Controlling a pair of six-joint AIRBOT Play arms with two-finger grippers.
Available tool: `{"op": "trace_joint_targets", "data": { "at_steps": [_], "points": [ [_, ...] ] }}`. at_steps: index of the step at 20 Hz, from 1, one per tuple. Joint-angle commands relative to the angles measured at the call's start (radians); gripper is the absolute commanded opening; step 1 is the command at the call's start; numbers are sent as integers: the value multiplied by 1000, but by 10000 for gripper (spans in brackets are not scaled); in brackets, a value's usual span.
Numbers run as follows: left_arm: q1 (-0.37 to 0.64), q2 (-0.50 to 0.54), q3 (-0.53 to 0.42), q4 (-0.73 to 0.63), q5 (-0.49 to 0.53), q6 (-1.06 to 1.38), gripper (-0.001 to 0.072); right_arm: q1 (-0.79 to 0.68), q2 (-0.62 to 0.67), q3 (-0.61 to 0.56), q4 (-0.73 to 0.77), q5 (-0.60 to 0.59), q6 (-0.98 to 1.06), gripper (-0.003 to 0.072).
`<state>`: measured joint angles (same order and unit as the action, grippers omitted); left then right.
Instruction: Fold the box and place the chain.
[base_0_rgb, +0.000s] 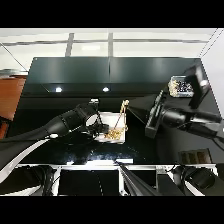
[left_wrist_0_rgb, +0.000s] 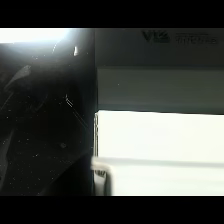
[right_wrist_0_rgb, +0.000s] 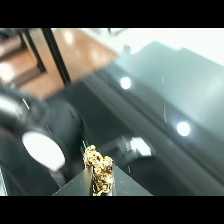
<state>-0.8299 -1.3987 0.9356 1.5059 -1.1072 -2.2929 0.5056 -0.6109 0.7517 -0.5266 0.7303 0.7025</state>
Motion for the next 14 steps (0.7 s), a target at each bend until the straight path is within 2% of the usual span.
{"op": "trace_joint_targets", "data": {
  "at_steps": [1, 4, 6, 8, 10, 14],
  "points": [
    [0, -1, 0, 0, -2, 0, 31, 0, 1, 107, 20, 0, 41, 19],
    [0, -1, 0, 0, -2, 0, 31, 0, 1, 185, 17, -2, 50, 19],
    [0, -1, 0, 0, -2, 0, 31, 0, 0, 194, 13, 1, 66, 19],
    [0, -1, 0, 0, -2, 0, 31, 0, -17, 194, -53, 36, 151, 20],
    [0, -1, 0, 0, -2, 0, 31, 1, -57, 190, -101, 103, 215, 20],
    [0, -1, 0, 0, -2, 0, 31, 2, -204, 129, -103, 310, 238, 21]
  ]
}}
